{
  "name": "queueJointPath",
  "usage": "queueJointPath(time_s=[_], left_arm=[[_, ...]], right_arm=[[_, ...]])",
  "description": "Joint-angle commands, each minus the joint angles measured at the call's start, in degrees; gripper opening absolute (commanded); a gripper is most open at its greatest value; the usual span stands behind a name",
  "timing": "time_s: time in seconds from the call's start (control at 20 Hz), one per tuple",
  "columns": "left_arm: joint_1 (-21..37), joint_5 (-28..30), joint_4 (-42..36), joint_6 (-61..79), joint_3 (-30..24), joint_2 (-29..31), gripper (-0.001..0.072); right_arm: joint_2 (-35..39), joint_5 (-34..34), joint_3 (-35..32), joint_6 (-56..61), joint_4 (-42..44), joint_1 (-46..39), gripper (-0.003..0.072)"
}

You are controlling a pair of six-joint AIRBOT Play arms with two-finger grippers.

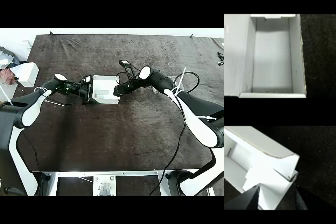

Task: Fold the box and place the chain.

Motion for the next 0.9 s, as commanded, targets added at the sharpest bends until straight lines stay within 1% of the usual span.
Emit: queueJointPath(time_s=[0.0,0.1,0.25,0.4,0.5,0.55,0.75,0.85], left_arm=[[0.0,0.0,0.0,0.0,0.0,0.0,0.0362],[0.0,0.0,0.0,0.0,0.0,0.0,0.0362],[0.0,0.0,0.0,0.0,0.0,0.0,0.0362],[0.0,0.0,0.0,0.0,0.0,0.0,0.0362],[0.0,0.0,0.0,0.0,0.0,0.0,0.0362],[0.0,0.0,0.0,0.0,0.0,0.0,0.0362],[0.0,0.0,0.0,0.0,0.0,0.0,0.0362],[0.0,0.0,0.0,0.0,0.0,0.0,0.0362]], right_arm=[[0.0,-1.9,0.1,1.7,-2.2,1.6,0.0520],[-0.1,-2.0,0.1,3.1,-4.4,2.4,0.0520],[-0.5,-2.3,0.2,8.9,-11.5,3.4,0.0520],[-1.3,-1.7,0.9,11.8,-12.4,3.4,0.0520],[-3.1,2.2,4.3,13.3,-12.8,3.5,0.0519],[-4.4,4.5,6.9,15.0,-14.4,3.8,0.0519],[-9.7,15.8,17.9,20.7,-23.3,6.4,0.0518],[-11.9,20.6,22.1,24.5,-26.8,7.5,0.0518]])
